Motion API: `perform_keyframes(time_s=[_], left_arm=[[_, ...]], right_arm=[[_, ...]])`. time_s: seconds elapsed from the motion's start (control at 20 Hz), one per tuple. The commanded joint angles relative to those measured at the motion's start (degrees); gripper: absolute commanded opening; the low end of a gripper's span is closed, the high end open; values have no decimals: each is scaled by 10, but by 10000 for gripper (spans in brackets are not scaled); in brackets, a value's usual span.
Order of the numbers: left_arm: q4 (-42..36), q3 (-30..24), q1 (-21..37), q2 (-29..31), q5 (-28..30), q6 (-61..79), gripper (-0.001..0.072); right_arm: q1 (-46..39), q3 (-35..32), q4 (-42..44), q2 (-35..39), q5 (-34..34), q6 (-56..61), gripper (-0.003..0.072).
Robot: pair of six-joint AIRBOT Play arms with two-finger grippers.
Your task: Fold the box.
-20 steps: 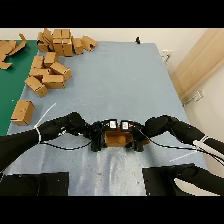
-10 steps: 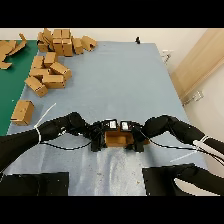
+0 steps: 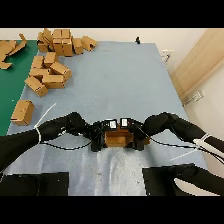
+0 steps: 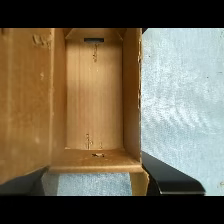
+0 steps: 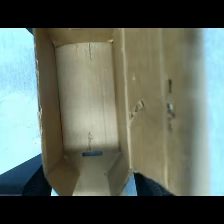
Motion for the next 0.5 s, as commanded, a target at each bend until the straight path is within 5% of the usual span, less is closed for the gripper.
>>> perform_keyframes(time_s=[0.0,0.45], left_arm=[[0,0,0,0,1,0,419],[0,0,0,0,1,0,419]], right_arm=[[0,1,-30,12,-4,27,707],[0,1,-232,109,-38,159,705]])
